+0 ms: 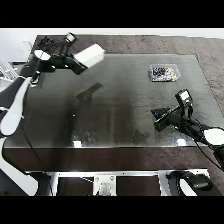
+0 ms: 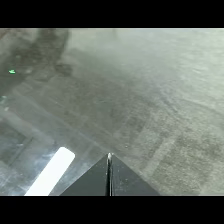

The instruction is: Fold the box and place the chain.

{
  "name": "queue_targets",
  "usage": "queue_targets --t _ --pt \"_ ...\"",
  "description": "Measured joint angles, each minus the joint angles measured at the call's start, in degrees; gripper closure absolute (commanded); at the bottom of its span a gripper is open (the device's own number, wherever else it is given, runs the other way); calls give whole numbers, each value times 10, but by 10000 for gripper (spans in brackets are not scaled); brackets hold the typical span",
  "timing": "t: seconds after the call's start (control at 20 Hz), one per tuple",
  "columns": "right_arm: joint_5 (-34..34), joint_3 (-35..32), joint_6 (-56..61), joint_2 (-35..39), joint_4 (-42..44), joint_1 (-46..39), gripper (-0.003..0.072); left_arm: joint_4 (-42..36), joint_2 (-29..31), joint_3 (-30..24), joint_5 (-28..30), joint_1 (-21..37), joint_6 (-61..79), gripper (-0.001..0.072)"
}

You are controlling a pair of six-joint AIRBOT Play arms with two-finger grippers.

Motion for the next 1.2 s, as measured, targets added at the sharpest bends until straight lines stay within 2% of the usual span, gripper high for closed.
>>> queue_targets --t 0.15,0.45,0.65,1.0,1.2 --pt "-2 0 0 0 0 -7 680 29 14 0 30 57 -72 695" --pt "-5 0 0 0 0 -11 680 85 15 -1 40 146 -171 694" --pt "-19 0 0 0 4 -11 680 96 4 -31 55 159 -216 695" --pt "-31 0 0 0 6 -12 680 102 1 -132 198 159 -311 695" --pt "-33 0 0 0 7 -12 680 102 -1 -164 259 146 -303 694"
